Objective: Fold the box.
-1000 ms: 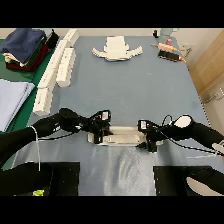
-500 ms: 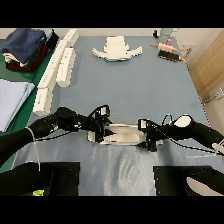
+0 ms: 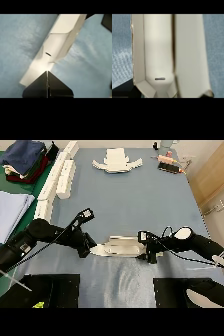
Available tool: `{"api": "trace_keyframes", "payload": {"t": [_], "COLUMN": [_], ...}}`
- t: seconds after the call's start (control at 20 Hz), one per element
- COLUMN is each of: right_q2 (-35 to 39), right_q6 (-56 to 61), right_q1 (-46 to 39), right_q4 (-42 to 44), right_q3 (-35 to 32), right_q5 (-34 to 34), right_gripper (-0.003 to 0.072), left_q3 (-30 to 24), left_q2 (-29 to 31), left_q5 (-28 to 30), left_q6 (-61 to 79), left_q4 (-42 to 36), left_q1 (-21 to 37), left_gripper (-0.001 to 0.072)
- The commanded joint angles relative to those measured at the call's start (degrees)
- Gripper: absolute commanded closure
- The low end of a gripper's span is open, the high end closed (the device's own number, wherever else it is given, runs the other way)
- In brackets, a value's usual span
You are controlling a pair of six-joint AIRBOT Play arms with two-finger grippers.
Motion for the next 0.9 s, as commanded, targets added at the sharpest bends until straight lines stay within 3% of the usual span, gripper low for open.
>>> {"api": "trace_keyframes", "payload": {"t": [0.0, 0.15, 0.35, 0.55, 0.85], "right_q2": [0.04, 0.04, 0.04, 0.04, 0.04], "right_q6": [-0.02, -0.02, -0.02, -0.02, -0.02], "right_q1": [0.04, 0.04, 0.04, 0.04, 0.04], "right_q4": [0.0, 0.0, 0.0, 0.0, 0.0], "right_q3": [0.07, 0.07, 0.07, 0.07, 0.07], "right_q5": [0.0, 0.0, 0.0, 0.0, 0.0], "right_gripper": [0.0082, 0.0081, 0.0082, 0.0081, 0.0082], "left_q3": [0.0, 2.16, 11.26, 18.51, 18.8], "left_q2": [4.52, -0.59, -13.9, -26.32, -36.92], "left_q5": [-4.44, 4.39, 10.91, 11.15, 7.67], "left_q6": [-19.69, -30.03, -32.09, -33.14, -35.93], "left_q4": [-2.23, -3.17, -7.82, -9.14, -10.4], "left_q1": [-4.57, -12.17, -11.61, -8.07, -7.89], "left_gripper": [0.0695, 0.0695, 0.0695, 0.0695, 0.0695]}}
